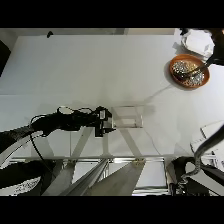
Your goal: Fold the box and place the chain.
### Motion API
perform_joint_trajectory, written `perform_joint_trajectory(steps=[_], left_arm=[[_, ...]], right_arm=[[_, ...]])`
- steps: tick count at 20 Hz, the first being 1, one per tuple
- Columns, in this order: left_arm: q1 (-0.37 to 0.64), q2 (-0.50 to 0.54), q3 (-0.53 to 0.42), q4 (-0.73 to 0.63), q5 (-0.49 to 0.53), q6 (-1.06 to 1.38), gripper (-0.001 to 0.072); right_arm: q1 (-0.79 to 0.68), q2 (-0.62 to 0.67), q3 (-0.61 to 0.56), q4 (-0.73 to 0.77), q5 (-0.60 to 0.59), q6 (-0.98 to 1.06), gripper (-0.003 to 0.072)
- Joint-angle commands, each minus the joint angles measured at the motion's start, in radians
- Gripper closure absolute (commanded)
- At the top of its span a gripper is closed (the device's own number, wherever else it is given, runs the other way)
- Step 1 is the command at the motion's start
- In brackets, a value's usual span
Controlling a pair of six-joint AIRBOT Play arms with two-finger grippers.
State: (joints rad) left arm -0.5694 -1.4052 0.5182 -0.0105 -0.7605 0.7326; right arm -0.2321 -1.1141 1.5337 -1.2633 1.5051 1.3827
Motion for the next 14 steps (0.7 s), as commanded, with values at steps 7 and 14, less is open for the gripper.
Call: perform_joint_trajectory(steps=[7, 14], left_arm=[[0.0, 0.0, 0.001, 0.0, 0.0, 0.0, 0.0303], [0.0, 0.0, 0.001, 0.0, 0.0, 0.0, 0.0303]], right_arm=[[0.281, 0.278, -0.08, 0.069, 0.118, 0.105, 0.0671], [0.6, 0.299, -0.211, 0.01, 0.068, 0.206, 0.0671]])
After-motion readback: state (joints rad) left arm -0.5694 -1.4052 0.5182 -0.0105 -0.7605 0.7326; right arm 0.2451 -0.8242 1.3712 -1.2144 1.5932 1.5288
